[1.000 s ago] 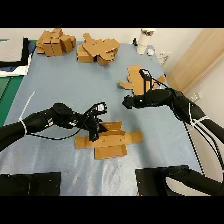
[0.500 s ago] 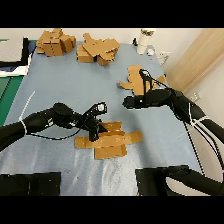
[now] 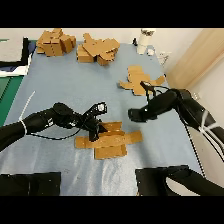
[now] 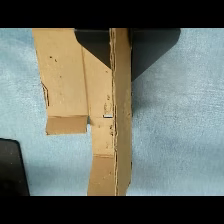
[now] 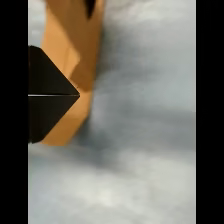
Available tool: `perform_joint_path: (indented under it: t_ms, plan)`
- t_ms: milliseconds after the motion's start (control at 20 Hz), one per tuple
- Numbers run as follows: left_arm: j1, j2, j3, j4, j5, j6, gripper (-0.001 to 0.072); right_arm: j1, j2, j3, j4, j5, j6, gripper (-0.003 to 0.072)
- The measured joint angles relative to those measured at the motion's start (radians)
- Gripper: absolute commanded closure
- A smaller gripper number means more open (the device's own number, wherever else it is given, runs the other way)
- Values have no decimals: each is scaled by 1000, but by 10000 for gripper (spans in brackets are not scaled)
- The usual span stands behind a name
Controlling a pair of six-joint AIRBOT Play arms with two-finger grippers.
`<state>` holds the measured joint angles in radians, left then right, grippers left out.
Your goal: Fold the box.
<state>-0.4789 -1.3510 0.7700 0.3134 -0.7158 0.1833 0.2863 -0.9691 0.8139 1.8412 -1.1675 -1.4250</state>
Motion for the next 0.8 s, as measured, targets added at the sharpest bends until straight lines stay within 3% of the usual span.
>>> perform_joint_path:
  t_ms: [150,300,550,700,750,800]
  plan:
    - [0,0,0,0,0,0,699,104,111,-50,-94,-103,57,682]
    - [0,0,0,1,0,0,699,248,226,-122,-121,-111,23,682]
    - [0,0,0,1,0,0,699,513,338,-240,-61,-24,-180,683]
    - [0,0,0,1,0,0,700,720,359,-307,-149,79,-243,682]
    - [0,0,0,1,0,0,699,790,359,-327,-205,116,-240,667]
    - [0,0,0,1,0,0,699,861,356,-344,-269,151,-229,461]
